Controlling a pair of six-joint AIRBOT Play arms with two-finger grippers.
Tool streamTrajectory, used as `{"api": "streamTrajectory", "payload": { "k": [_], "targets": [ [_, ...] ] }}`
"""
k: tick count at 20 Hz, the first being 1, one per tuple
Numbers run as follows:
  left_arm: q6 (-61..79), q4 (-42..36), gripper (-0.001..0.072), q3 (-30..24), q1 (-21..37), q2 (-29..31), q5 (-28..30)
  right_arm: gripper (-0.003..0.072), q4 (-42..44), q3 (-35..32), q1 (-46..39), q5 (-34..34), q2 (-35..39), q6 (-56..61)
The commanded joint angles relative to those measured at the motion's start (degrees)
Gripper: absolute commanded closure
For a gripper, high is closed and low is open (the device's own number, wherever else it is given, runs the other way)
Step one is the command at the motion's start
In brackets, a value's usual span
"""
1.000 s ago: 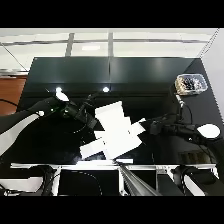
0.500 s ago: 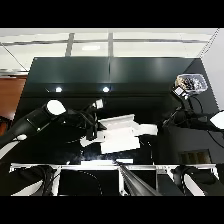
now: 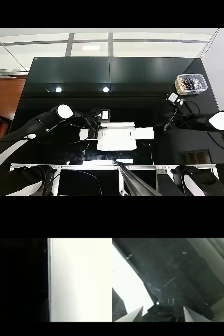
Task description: Fold the box and place the chain.
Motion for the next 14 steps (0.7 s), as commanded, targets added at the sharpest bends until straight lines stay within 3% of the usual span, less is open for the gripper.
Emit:
{"api": "streamTrajectory", "payload": {
  "k": [1, 6, 8, 14],
  "targets": [
    [1.7, -0.4, 0.0677, 0.0, -0.3, -1.1, 0.3, 0.011, 0.1, -2.9, 3.8, -1.4, 0.0, -0.8],
    [1.7, -0.4, 0.0677, -0.1, -0.4, -2.8, -0.2, 0.0108, 4.3, -9.6, 11.4, -9.9, 0.0, -2.7],
    [1.7, -0.4, 0.0677, 0.0, -0.4, -2.8, -0.2, -0.0018, 4.1, -10.7, 13.8, -12.0, -0.3, -2.9],
    [1.7, -0.4, 0.0676, 0.0, -0.4, -2.8, -0.2, -0.0018, 6.4, -10.7, 19.4, -12.2, -3.3, -9.4]
  ]
}}
